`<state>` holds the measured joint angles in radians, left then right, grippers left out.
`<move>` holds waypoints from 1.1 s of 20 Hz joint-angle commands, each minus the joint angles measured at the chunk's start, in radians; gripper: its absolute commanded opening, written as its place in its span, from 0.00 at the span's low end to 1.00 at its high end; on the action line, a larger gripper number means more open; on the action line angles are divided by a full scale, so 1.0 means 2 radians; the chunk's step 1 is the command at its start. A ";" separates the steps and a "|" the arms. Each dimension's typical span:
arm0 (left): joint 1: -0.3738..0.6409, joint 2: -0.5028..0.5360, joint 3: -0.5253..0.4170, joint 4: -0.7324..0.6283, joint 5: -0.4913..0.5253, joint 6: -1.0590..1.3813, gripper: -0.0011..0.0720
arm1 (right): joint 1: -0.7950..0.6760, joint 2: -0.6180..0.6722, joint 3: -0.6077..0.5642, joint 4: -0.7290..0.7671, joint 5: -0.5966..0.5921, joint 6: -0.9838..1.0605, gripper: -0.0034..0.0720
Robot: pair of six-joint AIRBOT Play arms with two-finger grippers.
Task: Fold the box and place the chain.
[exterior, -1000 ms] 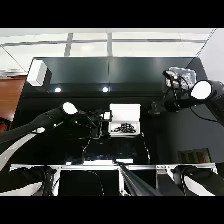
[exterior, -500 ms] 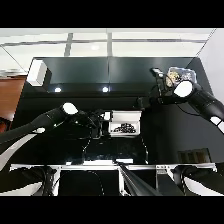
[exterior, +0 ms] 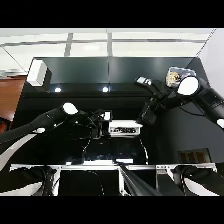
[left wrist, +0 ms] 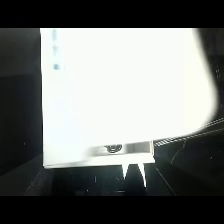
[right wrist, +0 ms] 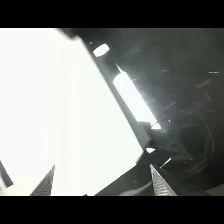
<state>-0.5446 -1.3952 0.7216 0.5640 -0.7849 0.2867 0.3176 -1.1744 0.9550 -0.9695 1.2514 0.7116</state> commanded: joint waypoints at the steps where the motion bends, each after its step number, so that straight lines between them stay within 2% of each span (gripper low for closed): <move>1: 0.000 0.000 0.000 0.000 0.000 0.000 0.70 | 0.018 0.002 -0.024 0.002 -0.001 -0.102 0.99; 17: 0.000 0.000 0.000 0.000 0.000 0.000 0.70 | 0.030 -0.010 -0.026 0.042 -0.027 -0.196 0.99; 22: 0.000 0.000 0.000 0.000 0.000 0.000 0.70 | 0.038 -0.010 -0.048 0.048 -0.035 -0.221 0.99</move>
<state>-0.5446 -1.3952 0.7216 0.5644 -0.7845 0.2871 0.3832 -1.1938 0.8803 -0.8795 1.1931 0.3088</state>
